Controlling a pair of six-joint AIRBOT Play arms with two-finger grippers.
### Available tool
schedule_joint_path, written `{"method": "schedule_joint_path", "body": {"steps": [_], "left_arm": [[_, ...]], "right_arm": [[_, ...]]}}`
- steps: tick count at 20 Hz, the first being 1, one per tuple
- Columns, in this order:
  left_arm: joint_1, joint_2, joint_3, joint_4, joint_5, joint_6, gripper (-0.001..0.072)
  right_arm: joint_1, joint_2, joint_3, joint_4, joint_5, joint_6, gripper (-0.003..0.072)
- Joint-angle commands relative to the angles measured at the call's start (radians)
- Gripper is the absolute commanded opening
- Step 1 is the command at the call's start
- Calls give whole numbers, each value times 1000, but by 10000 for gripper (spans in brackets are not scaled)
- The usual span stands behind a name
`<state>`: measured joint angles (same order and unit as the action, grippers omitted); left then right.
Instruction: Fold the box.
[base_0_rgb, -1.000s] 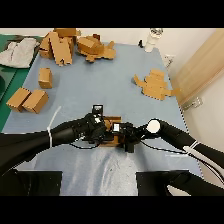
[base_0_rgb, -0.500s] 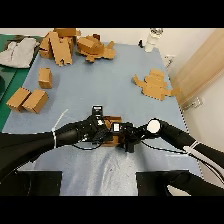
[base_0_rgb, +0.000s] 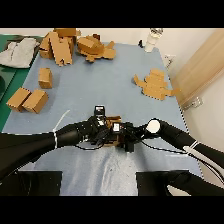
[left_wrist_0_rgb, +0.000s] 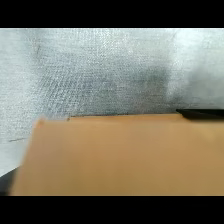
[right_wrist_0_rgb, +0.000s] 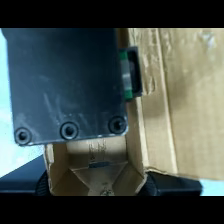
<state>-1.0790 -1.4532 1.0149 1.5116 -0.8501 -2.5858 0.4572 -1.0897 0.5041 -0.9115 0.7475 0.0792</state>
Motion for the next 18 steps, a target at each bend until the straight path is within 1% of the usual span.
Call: {"method": "schedule_joint_path", "body": {"steps": [1,3,5,10,13,16,18], "left_arm": [[2,3,8,-4,-34,-4,528],[2,3,9,-4,-59,-4,528],[2,3,21,-4,-104,-3,528],[2,3,102,48,-178,13,529],[2,5,138,85,-257,15,529],[2,49,145,94,-333,69,529],[2,105,145,98,-430,126,529]], "right_arm": [[0,0,0,0,3,2,582],[0,0,0,0,3,2,582],[0,0,0,0,3,2,582],[0,-1,0,0,3,2,582],[0,-1,0,0,3,2,582],[0,-1,0,-1,3,2,581],[0,-1,0,-1,3,2,582]]}}
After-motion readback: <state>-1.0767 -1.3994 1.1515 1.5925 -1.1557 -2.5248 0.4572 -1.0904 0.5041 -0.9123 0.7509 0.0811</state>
